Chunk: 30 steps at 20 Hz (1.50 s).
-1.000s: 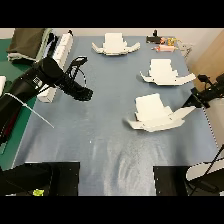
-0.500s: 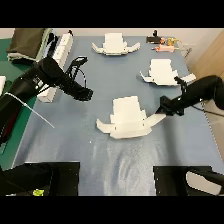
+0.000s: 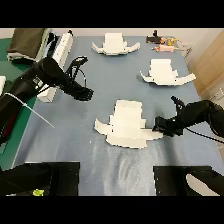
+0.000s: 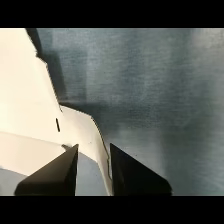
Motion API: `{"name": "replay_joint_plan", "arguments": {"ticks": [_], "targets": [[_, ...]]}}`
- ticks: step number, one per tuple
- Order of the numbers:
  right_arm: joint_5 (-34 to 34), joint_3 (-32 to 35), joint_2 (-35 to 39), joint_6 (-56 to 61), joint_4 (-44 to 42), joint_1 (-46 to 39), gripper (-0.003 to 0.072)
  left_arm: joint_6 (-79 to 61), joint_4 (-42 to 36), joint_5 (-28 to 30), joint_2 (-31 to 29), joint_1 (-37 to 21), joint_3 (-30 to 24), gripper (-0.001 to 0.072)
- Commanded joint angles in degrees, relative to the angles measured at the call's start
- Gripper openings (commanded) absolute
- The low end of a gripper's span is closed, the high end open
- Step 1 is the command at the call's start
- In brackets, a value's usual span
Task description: Fold the box.
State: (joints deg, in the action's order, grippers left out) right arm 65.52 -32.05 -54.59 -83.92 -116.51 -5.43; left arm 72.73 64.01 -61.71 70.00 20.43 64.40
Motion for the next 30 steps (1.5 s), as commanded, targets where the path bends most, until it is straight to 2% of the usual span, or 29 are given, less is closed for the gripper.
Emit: {"name": "replay_joint_plan", "arguments": {"ticks": [1, 6, 7, 8, 9, 10, 15, 20, 23, 27, 30], "targets": [[2.84, 0.59, 0.13, 0.57, 0.22, 0.31, 0.0309, 0.00, 0.07, 0.02, 0.00, -0.07, 0.07, 0.0014], [2.60, 0.59, -2.05, -2.80, -7.45, 0.33, 0.0304, 0.00, 0.09, 0.02, 0.00, -0.07, 0.07, 0.0014], [2.43, 0.59, -2.86, -3.65, -8.46, 0.33, 0.0284, 0.00, 0.09, 0.02, 0.00, -0.07, 0.07, 0.0015], [2.47, 0.59, -3.48, -4.50, -8.87, 0.39, 0.0206, 0.00, 0.07, 0.02, 0.00, -0.07, 0.07, 0.0014], [2.45, 0.59, -3.72, -6.60, -9.01, 0.74, 0.0040, 0.00, 0.09, 0.02, 0.02, -0.07, 0.07, 0.0014], [2.43, 0.57, -3.58, -8.20, -9.03, 1.27, 0.0002, 0.00, 0.07, 0.02, 0.02, -0.07, 0.07, 0.0014], [2.32, 0.72, -1.57, -14.34, -8.44, 6.12, 0.0002, 0.00, 0.07, 0.02, 0.02, -0.07, 0.07, 0.0014], [-2.82, 1.92, 5.20, -14.21, -2.58, 11.15, 0.0002, -0.02, 0.04, 0.70, 0.00, -0.04, 0.07, 0.0015], [-6.10, 4.96, 9.97, -14.21, -2.36, 11.15, 0.0002, 0.22, 0.02, 4.24, 0.02, -0.07, 0.07, 0.0014], [-7.69, 9.46, 10.51, -14.32, -2.40, 11.17, 0.0002, 0.22, 0.04, 5.66, 0.02, -0.04, 0.07, 0.0015], [-9.14, 10.47, 10.71, -14.34, -2.43, 11.17, 0.0002, 0.22, -0.17, 5.68, 0.02, -0.07, 0.07, 0.0016]]}}
